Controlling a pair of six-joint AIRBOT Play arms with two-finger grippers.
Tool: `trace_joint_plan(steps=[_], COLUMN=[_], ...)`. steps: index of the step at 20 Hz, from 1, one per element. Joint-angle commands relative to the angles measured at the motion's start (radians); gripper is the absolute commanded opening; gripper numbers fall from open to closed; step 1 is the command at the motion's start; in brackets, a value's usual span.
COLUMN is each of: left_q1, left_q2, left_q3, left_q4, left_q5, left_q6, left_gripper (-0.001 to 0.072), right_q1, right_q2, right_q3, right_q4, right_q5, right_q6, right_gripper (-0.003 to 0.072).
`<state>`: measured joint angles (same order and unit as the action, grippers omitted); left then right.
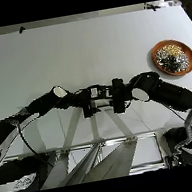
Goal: Fold the box and place the chain.
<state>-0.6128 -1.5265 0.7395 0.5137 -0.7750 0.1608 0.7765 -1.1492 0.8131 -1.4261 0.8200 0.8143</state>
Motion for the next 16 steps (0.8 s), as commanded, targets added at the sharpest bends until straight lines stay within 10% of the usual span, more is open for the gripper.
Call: trace_joint_plan(steps=[1,16], left_q1=[0.000,0.000], left_q2=[0.001,0.001], left_q3=[0.000,0.000], left_q4=[-0.002,-0.002], left_q5=[0.000,0.000], left_q6=[-0.005,-0.005], left_gripper=[0.0393,0.0393], right_q1=[0.029,0.031], right_q2=[0.000,0.001], right_q3=[-0.005,-0.046], right_q4=[0.008,-0.003], right_q5=[0.014,-0.078], right_q6=[-0.003,0.001], right_gripper=[0.0252,0.0343])
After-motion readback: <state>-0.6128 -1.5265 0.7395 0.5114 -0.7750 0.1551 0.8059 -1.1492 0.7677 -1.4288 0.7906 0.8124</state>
